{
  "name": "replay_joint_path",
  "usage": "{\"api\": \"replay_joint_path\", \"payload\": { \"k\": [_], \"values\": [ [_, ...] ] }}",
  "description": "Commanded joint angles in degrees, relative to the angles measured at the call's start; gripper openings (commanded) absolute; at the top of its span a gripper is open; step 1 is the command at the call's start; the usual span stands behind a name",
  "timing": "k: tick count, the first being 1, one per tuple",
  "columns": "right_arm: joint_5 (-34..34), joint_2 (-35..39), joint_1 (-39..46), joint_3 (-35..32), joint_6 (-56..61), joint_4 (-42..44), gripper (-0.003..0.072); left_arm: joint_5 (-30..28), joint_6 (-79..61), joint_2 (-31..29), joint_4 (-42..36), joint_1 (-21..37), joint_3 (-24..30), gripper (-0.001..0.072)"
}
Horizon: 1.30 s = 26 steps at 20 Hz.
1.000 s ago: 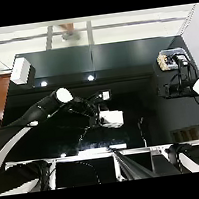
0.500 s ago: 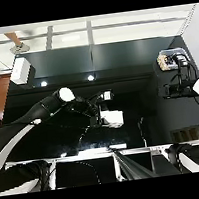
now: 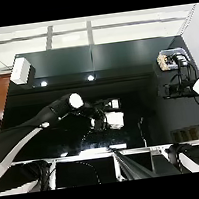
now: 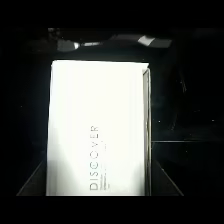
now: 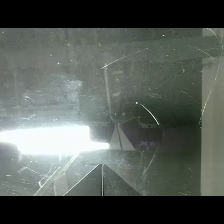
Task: Fold the box and place the chain.
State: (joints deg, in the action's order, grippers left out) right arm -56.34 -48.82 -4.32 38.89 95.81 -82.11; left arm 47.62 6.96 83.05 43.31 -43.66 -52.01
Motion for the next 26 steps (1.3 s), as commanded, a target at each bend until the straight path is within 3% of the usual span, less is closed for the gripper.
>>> {"api": "replay_joint_path", "payload": {
  "k": [1, 2, 3, 5, 7, 10, 15, 17, 19, 21, 23, 26],
  "values": [
    [0.02, 0.07, 0.02, 0.00, 0.00, 0.26, 0.0009, -3.08, 0.96, 1.57, 4.24, -2.80, -0.02, 0.0717],
    [0.00, 0.07, 0.02, 0.00, 0.00, 0.26, 0.0009, -3.06, 0.55, 1.77, 4.74, -3.17, -0.02, 0.0713],
    [0.00, 0.07, 0.02, 0.00, 0.00, 0.26, 0.0009, -3.02, 0.57, 1.64, 4.90, -3.10, -0.09, 0.0656],
    [0.02, 0.07, 0.02, 0.00, 0.00, 0.28, 0.0009, -1.16, 2.67, 0.57, 4.87, -1.86, -0.74, 0.0266],
    [0.02, 0.07, 0.02, 0.00, 0.00, 0.26, 0.0009, 0.28, 7.50, -2.19, 5.62, 1.55, -0.87, 0.0266],
    [0.02, 0.07, 0.04, 0.00, 0.00, 0.28, 0.0008, 3.63, 21.94, -7.15, 12.41, 12.48, -0.81, 0.0266],
    [0.04, 0.07, 0.02, 0.00, -0.02, 0.70, 0.0009, 13.99, 45.66, -10.75, 27.21, 43.17, -0.61, 0.0266],
    [0.11, 0.07, 0.02, 0.00, -0.02, 2.03, 0.0009, 15.34, 49.86, -10.75, 27.69, 56.87, -0.61, 0.0266],
    [0.66, 0.07, 0.02, 0.00, -0.04, 3.50, 0.0009, 12.92, 51.49, -10.75, 26.23, 67.19, -0.66, 0.0266],
    [1.49, 0.07, 0.02, 0.00, -0.02, 4.72, 0.0009, 6.36, 50.95, -10.23, 24.37, 72.26, -0.74, 0.0276],
    [1.49, 0.07, 0.02, 0.00, -0.04, 5.51, 0.0009, -0.85, 48.57, -8.48, 24.30, 72.65, -1.81, 0.0275],
    [1.49, 0.07, 0.02, 0.00, -0.02, 5.55, 0.0009, -2.38, 48.48, -0.46, 25.14, 71.28, -8.70, 0.0277]
  ]
}}
